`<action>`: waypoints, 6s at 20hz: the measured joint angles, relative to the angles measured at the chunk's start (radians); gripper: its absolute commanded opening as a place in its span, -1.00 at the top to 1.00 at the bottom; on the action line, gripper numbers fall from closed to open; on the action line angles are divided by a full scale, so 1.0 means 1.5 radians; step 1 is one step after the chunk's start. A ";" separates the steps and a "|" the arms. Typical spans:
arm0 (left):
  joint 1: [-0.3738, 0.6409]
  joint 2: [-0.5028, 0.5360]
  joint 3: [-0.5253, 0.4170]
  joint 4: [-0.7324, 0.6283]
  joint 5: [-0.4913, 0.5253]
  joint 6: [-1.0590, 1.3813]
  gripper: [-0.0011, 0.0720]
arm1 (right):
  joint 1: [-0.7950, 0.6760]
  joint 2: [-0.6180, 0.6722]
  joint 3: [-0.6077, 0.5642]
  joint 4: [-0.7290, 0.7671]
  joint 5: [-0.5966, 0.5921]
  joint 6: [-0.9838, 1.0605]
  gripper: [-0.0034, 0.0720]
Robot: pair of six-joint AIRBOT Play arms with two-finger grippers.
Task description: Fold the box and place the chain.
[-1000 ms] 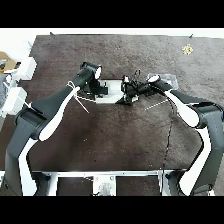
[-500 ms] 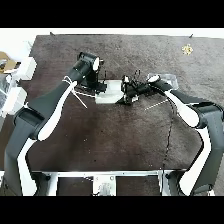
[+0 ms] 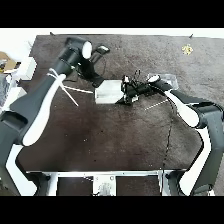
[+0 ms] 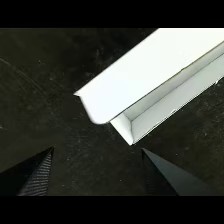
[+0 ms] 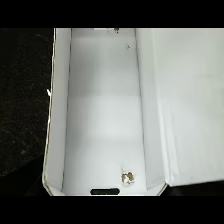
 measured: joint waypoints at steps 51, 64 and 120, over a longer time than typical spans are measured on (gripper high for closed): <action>0.213 -0.140 -0.352 -0.776 0.172 1.208 -1.00 | 0.000 0.000 0.000 0.000 0.001 0.000 -0.09; 0.208 -0.167 -0.352 -0.806 0.186 1.213 -1.00 | 0.000 0.000 0.000 0.001 0.001 0.000 -0.09; 0.208 -0.169 -0.351 -0.815 0.195 1.213 0.31 | -0.028 0.036 0.000 -0.045 0.015 0.085 -0.91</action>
